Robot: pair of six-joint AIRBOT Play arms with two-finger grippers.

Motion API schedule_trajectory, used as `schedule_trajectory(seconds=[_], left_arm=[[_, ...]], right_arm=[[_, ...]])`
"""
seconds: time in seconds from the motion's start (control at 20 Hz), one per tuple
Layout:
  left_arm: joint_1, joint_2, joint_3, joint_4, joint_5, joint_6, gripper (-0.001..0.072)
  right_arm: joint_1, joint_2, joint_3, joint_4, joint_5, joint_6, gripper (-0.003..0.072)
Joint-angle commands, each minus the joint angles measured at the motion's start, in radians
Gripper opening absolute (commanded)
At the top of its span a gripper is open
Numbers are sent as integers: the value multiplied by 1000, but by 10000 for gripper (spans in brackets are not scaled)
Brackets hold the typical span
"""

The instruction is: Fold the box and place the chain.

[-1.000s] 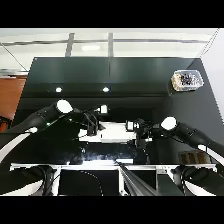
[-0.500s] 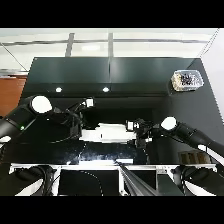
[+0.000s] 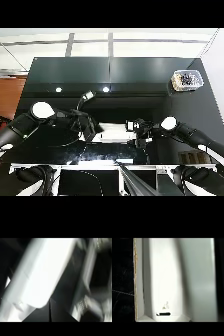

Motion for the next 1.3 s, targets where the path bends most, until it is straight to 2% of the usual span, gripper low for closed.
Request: schedule_trajectory(seconds=[0.0, 0.2, 0.3, 0.45, 0.7, 0.85, 1.0, 1.1, 1.25], left_arm=[[-24, -20, -13, -130, 290, 4, 26], [-59, -88, -13, -121, 416, 40, 26], [-69, -146, -13, -70, 391, 39, 26], [-89, -218, -13, -63, 349, 39, 25], [-109, -249, -12, -51, 380, 39, 25], [-108, -284, 5, 3, 306, 39, 26], [-93, -269, 53, 42, 282, 32, 25], [-66, -246, 90, 46, 222, 32, 25], [-9, -170, 96, 116, 169, 27, 25]], right_arm=[[0, -1, 0, -2, 7, -3, 194], [0, -1, 0, -2, 7, -3, 194], [0, -1, 0, -2, 7, -2, 195], [0, -1, 0, -2, 7, -3, 194], [0, -1, 0, -2, 7, -3, 195], [0, -1, 0, -2, 6, -2, 194], [0, -1, 0, -2, 6, -2, 195], [0, -1, 0, -2, 5, -2, 195], [0, -1, 0, -2, 5, -2, 195]])
